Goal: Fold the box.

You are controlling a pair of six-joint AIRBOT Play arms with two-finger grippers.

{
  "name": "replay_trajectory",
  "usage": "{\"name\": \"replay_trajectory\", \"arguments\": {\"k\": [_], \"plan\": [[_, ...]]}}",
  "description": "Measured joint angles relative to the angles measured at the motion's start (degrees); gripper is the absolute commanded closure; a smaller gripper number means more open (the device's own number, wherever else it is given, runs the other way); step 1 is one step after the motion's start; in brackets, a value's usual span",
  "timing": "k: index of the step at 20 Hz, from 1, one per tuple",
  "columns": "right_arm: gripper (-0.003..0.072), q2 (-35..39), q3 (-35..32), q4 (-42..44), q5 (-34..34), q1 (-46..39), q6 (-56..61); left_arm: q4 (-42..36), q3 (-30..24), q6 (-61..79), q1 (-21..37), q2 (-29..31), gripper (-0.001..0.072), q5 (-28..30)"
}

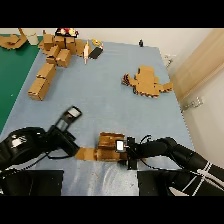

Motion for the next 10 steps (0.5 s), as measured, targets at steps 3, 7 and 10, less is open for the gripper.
{"name": "replay_trajectory", "arguments": {"k": [3,7,10], "plan": [[0.0168,0.0,0.0,0.0,0.0,0.0,0.0,-1.6,-4.3,-16.2,4.9,5.1,0.0698,-4.4],[0.0168,0.0,0.0,0.0,0.0,0.0,0.0,-12.6,-11.5,-19.5,8.7,7.4,0.0699,-0.6],[0.0168,0.0,0.0,0.0,0.0,0.0,0.0,-20.3,-15.3,-17.5,9.7,7.6,0.0699,4.0]]}}
